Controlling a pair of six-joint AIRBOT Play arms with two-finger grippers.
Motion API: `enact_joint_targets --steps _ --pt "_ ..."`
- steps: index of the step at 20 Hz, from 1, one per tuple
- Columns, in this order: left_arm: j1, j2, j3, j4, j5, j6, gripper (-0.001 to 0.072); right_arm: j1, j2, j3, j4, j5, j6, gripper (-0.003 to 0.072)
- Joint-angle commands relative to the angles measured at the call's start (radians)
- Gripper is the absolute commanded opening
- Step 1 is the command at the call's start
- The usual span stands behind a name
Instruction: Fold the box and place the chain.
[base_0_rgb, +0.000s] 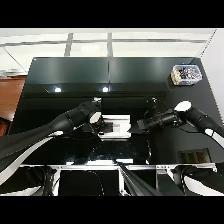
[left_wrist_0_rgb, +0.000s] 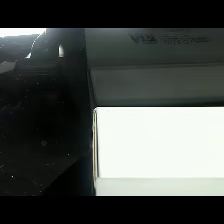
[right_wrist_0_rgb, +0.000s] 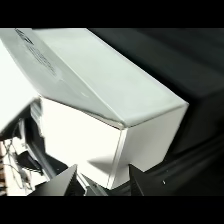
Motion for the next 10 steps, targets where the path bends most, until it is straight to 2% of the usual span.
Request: enact_joint_targets --steps 1,6,7,8,10 --pt "0.001 -0.001 0.000 0.000 0.000 0.001 0.0026 0.060 -0.001 0.056 -0.106 -0.040 0.113 0.0365" --pt "0.001 -0.004 0.000 0.000 0.000 0.001 0.0026 0.138 -0.001 0.066 -0.212 -0.117 0.229 0.0364" --pt "0.001 -0.005 0.000 0.000 0.000 0.001 0.0026 0.156 -0.001 0.066 -0.218 -0.146 0.238 0.0321" --pt "0.001 -0.005 0.000 0.000 0.000 0.001 0.0026 0.175 -0.001 0.066 -0.220 -0.176 0.247 0.0227" --pt "0.001 -0.006 0.000 0.000 0.000 0.001 0.0026 0.202 -0.001 0.066 -0.226 -0.214 0.276 0.0227"
